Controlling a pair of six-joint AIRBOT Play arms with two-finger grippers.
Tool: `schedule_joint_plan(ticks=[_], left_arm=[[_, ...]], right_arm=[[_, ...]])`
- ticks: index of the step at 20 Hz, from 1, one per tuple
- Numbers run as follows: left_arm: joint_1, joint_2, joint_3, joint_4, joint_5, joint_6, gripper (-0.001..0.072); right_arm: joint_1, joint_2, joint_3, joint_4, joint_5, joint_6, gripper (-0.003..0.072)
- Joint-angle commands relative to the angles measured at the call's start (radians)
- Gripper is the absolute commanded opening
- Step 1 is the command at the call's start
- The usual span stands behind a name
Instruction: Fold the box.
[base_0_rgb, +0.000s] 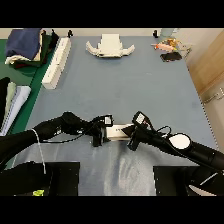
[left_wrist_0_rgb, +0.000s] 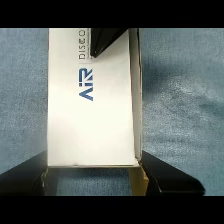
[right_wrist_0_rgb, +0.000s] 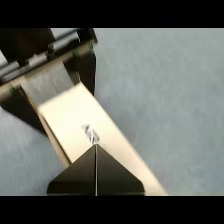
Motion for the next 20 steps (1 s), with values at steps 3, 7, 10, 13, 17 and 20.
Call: schedule_joint_plan(ticks=[3, 7, 10, 13, 17, 20], left_arm=[[0.0, 0.0, 0.001, 0.0, 0.0, 0.0, 0.0519], [0.0, 0.0, 0.001, 0.0, 0.0, 0.0, 0.0519], [0.0, 0.0, 0.001, 0.0, 0.0, 0.0, 0.0519], [0.0, 0.0, 0.001, 0.0, 0.0, 0.0, 0.0519], [0.0, 0.0, 0.001, 0.0, 0.0, 0.0, 0.0519], [0.0, 0.0, 0.001, 0.0, 0.0, 0.0, 0.0519]], right_arm=[[-0.002, 0.053, 0.05, -0.004, -0.127, -0.003, 0.0007], [-0.008, 0.025, 0.076, -0.003, -0.162, -0.003, 0.0006], [-0.008, -0.031, 0.134, 0.002, -0.163, 0.011, 0.0007], [-0.01, -0.127, 0.239, 0.004, -0.163, 0.051, 0.0006], [-0.088, -0.248, 0.409, 0.005, -0.157, 0.128, 0.0006], [-0.207, -0.277, 0.505, -0.01, -0.024, 0.182, 0.0006]])
